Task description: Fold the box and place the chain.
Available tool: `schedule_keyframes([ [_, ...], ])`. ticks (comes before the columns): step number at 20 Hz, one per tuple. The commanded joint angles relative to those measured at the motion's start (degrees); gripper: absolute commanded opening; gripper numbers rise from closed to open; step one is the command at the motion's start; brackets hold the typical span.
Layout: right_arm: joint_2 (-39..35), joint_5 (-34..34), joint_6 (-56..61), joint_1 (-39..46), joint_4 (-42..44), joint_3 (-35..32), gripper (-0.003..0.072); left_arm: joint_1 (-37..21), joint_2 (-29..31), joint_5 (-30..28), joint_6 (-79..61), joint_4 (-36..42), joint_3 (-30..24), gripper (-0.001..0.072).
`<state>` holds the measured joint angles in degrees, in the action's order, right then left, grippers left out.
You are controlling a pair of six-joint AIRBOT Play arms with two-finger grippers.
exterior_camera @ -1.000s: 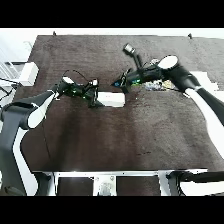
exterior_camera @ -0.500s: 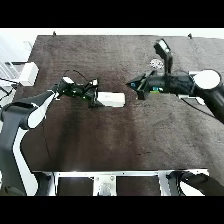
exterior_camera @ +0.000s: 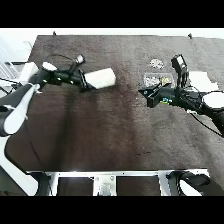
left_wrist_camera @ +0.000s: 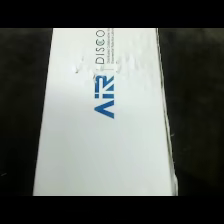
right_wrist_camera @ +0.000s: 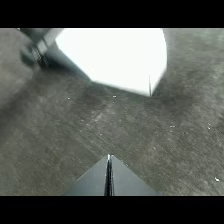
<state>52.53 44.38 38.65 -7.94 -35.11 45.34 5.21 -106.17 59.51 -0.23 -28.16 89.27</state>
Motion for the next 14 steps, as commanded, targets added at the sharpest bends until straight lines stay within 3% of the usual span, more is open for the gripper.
schedule_keyframes([
  [1,-0.4,-0.2,0.4,0.7,0.0,-0.7,0.0006,-5.3,4.9,-9.6,13.2,-1.4,0.0,0.0013],
  [5,-0.4,-0.2,0.3,0.7,0.0,-0.7,0.0006,-12.6,5.8,-17.7,27.1,-7.5,-0.8,0.0014],
  [8,-0.4,-0.2,0.4,0.7,0.0,-0.7,0.0006,-16.7,5.8,-25.3,30.0,-8.1,-6.1,0.0013],
  [12,-0.4,-0.2,0.4,0.7,0.0,-0.7,0.0006,-19.4,5.8,-39.3,33.8,-8.0,-12.9,0.0014],
  [14,-0.4,-0.3,0.4,0.7,0.1,-0.7,0.0006,-19.4,5.5,-42.1,33.7,-9.1,-13.5,0.0015],
])
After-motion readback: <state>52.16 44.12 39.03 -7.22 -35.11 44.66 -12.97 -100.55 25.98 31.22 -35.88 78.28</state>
